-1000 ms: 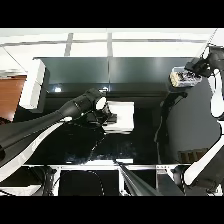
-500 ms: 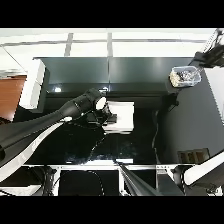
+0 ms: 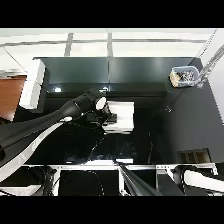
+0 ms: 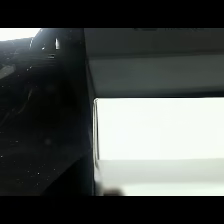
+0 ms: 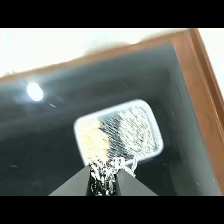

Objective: Fold the box and place the chain.

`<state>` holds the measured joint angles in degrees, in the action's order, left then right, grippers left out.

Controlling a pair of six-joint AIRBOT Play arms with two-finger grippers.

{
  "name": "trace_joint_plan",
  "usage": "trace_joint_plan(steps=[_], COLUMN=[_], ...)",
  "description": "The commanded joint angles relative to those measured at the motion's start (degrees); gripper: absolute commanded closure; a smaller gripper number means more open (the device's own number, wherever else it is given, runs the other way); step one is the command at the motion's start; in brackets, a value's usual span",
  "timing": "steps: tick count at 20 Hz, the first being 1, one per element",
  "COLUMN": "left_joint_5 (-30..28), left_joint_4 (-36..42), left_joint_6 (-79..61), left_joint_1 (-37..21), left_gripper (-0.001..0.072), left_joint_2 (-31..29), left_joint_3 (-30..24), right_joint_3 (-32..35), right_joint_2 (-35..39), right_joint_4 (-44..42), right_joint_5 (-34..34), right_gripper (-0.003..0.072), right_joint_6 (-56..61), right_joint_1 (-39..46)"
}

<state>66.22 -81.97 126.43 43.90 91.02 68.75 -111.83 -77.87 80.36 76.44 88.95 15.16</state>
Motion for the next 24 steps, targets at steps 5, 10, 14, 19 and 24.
trace_joint_plan(steps=[5,10,14,19,24], left_joint_5=[-0.2,-0.2,-0.2,-0.2,-0.2], left_joint_4=[0.0,0.0,0.0,0.0,0.0], left_joint_6=[0.0,0.0,0.0,0.0,0.0], left_joint_1=[0.0,0.0,0.0,0.0,0.0], left_gripper=[0.0681,0.0681,0.0681,0.0681,0.0681], left_joint_2=[0.0,0.0,0.0,0.0,0.0], left_joint_3=[0.1,0.1,0.1,0.1,0.1], right_joint_3=[2.3,5.1,5.7,10.2,19.3], right_joint_2=[17.7,23.9,24.3,24.5,24.4], right_joint_4=[-8.6,-8.4,-12.2,-17.8,-20.0], right_joint_5=[2.7,6.1,11.8,19.6,17.0], right_gripper=[0.0671,0.0671,0.0671,0.0670,0.0670], right_joint_6=[-0.8,-2.6,-3.1,-2.6,-2.7], right_joint_1=[-3.9,-11.6,-15.8,-20.4,-24.5])
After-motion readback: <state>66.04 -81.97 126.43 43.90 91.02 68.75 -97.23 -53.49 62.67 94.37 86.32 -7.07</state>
